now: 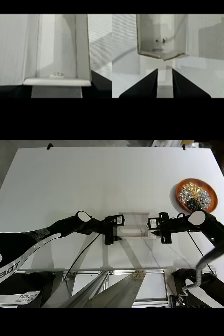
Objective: Fold the box and place the chain.
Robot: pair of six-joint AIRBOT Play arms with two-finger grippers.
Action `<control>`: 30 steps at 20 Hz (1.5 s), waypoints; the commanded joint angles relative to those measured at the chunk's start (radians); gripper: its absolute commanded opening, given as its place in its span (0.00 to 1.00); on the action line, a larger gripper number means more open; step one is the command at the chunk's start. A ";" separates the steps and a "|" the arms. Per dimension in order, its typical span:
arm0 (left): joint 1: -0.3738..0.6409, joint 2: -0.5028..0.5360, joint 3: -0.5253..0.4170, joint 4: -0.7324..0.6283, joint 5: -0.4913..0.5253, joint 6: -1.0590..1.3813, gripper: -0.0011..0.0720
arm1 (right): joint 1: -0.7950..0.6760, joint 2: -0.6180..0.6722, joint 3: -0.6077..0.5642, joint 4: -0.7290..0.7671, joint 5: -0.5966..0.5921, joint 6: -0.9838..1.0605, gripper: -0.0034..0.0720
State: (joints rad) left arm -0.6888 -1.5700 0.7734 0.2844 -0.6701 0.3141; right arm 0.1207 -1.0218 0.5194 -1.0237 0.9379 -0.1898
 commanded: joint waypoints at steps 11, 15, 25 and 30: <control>-0.001 0.000 0.000 0.000 0.000 0.000 0.39 | 0.001 -0.094 -0.045 0.318 -0.019 -0.236 0.25; -0.001 0.000 0.000 0.000 0.000 0.000 0.39 | 0.001 -0.094 -0.066 0.381 -0.038 -0.290 0.26; -0.001 0.000 0.000 0.000 0.000 0.000 0.39 | 0.001 -0.070 -0.066 0.299 -0.044 -0.075 0.53; -0.001 0.000 0.000 0.000 0.000 0.000 0.39 | 0.000 0.079 -0.060 0.151 -0.040 0.320 0.10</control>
State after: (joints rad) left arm -0.6891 -1.5700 0.7734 0.2844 -0.6701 0.3130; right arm 0.1207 -1.0119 0.4553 -0.7891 0.8974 -0.1173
